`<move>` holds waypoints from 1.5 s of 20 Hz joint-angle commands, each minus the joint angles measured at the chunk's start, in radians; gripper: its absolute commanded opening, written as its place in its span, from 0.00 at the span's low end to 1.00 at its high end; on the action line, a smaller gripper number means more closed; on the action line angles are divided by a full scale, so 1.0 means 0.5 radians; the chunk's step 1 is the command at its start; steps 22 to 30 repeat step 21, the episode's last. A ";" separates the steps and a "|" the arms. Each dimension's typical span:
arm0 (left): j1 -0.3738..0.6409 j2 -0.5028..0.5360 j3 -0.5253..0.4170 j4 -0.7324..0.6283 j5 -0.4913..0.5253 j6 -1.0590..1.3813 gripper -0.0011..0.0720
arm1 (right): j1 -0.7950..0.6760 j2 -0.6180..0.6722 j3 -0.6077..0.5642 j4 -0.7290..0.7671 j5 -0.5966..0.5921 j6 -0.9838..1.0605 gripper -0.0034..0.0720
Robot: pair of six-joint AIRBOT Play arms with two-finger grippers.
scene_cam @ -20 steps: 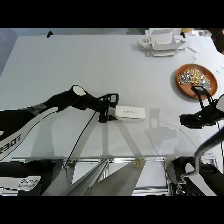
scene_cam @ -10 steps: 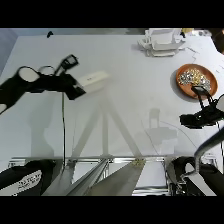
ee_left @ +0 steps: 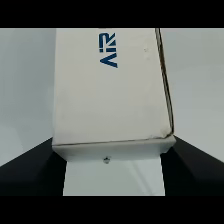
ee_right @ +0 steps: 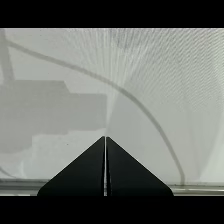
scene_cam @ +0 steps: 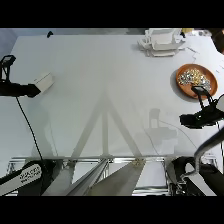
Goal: Fold the box and place the chain.
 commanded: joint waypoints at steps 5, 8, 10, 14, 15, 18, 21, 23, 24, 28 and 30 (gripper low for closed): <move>0.105 -0.182 -0.002 0.150 -0.384 -0.153 0.42 | -0.001 0.002 -0.001 0.001 0.000 0.000 0.06; 0.105 -0.187 -0.002 0.150 -0.536 -0.176 0.93 | -0.001 0.002 -0.001 0.001 0.000 -0.001 0.06; 0.105 -0.184 -0.002 0.150 -0.533 -0.328 0.97 | -0.001 0.002 -0.001 0.001 0.000 0.000 0.06; 0.105 -0.108 -0.002 0.153 -0.523 -0.362 0.97 | -0.001 0.002 -0.001 0.001 0.000 -0.001 0.06; 0.105 -0.069 -0.002 0.152 -0.514 -0.362 0.97 | -0.001 0.002 -0.001 0.001 0.000 0.000 0.06; 0.105 0.075 -0.002 0.150 -0.472 -0.362 0.97 | -0.001 0.002 -0.001 0.001 0.000 0.000 0.06; 0.105 0.177 -0.002 0.150 -0.420 -0.362 0.97 | -0.001 0.002 -0.001 0.001 0.000 0.000 0.06; 0.105 0.177 -0.002 0.150 -0.420 -0.362 0.97 | -0.001 0.002 -0.001 0.001 0.000 0.000 0.06; 0.105 0.177 -0.002 0.150 -0.420 -0.362 0.97 | -0.001 0.002 -0.001 0.001 0.000 0.000 0.06; 0.105 0.177 -0.002 0.150 -0.420 -0.362 0.97 | -0.001 0.002 -0.001 0.001 0.000 0.000 0.06; 0.105 0.177 -0.002 0.150 -0.420 -0.362 0.97 | -0.001 0.002 -0.001 0.001 0.000 0.000 0.06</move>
